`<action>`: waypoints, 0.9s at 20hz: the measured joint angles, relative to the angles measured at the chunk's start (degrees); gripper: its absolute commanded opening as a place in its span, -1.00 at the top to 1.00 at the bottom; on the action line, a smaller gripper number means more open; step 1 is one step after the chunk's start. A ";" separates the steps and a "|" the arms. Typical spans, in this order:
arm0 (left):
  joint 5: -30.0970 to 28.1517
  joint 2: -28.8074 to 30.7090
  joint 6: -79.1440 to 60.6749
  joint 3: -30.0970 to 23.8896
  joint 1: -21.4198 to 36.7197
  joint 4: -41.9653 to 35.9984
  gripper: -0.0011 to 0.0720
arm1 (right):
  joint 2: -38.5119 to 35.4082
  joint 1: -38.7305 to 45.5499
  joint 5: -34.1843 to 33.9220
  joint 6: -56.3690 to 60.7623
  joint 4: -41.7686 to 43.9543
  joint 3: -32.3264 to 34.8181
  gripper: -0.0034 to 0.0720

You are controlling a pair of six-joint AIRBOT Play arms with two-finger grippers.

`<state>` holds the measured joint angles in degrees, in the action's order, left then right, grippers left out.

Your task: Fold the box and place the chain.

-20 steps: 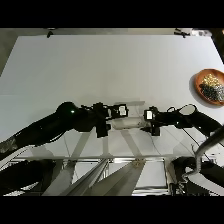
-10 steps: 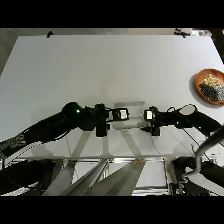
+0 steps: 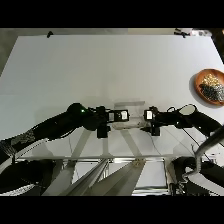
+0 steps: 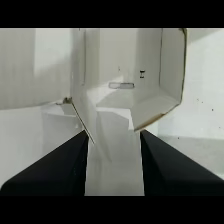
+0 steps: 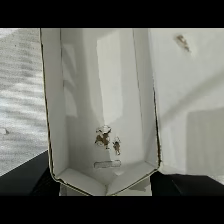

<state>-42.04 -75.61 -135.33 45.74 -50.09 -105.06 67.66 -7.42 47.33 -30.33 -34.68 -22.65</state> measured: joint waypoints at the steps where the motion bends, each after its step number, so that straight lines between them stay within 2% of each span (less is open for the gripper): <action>1: 0.68 -0.13 -0.42 0.00 0.00 -0.61 0.16 | 0.00 0.00 0.00 0.00 0.00 0.02 -0.18; 2: 1.42 -0.22 -1.03 0.00 0.00 -1.51 0.22 | 0.00 0.00 0.00 0.00 0.00 0.00 -0.18; 13: 4.39 -0.46 -4.24 0.00 -2.29 -6.64 0.23 | 0.00 0.02 0.07 -0.07 -0.07 -0.02 -0.18; 18: 9.05 -0.94 -4.42 -0.02 -3.87 -7.52 0.23 | -0.02 0.02 0.02 0.04 -0.04 -0.02 -0.18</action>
<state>-32.99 -76.55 -139.74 45.71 -53.95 -112.57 67.64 -7.40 47.35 -30.28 -34.72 -22.68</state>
